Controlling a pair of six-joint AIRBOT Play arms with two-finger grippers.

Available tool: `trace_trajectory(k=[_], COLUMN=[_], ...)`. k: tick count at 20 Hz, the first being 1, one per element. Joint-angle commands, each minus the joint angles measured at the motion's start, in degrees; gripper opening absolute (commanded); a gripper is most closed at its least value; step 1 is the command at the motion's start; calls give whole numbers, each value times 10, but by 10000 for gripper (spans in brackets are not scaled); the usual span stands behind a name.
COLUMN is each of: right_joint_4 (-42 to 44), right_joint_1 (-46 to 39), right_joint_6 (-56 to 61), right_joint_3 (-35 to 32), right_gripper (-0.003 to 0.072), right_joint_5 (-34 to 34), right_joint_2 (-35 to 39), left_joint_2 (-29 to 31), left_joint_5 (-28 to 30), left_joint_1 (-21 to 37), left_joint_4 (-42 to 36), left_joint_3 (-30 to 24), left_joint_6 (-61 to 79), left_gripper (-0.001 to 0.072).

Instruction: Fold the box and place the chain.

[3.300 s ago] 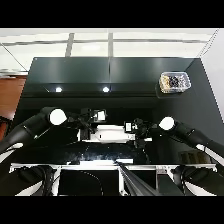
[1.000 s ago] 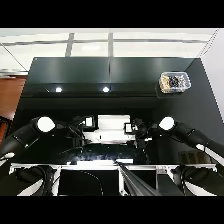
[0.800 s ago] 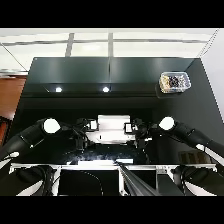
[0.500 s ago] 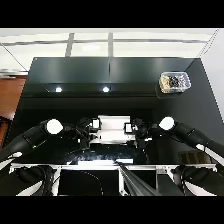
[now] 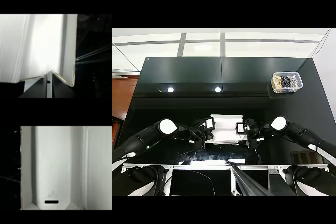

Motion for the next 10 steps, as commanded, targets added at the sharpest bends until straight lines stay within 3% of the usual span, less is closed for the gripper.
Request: trace_trajectory(k=[1,7,8,9,10], right_joint_4=[0,0,0,0,0], right_joint_1=[0,0,0,0,0], right_joint_6=[0,0,0,0,0], right_joint_3=[0,0,0,0,0], right_gripper=[480,480,480,480,480], right_joint_5=[0,0,0,0,0], right_joint_2=[0,0,0,0,0], left_joint_2=[-16,-20,-20,-20,-20], left_joint_5=[31,31,30,32,31], left_joint_1=[-29,-31,-32,-32,-32], left_joint_4=[-14,-14,-15,-15,-17], left_joint_3=[0,0,0,0,0], left_joint_6=[23,10,10,10,10], left_gripper=[62,25,55,204,225])
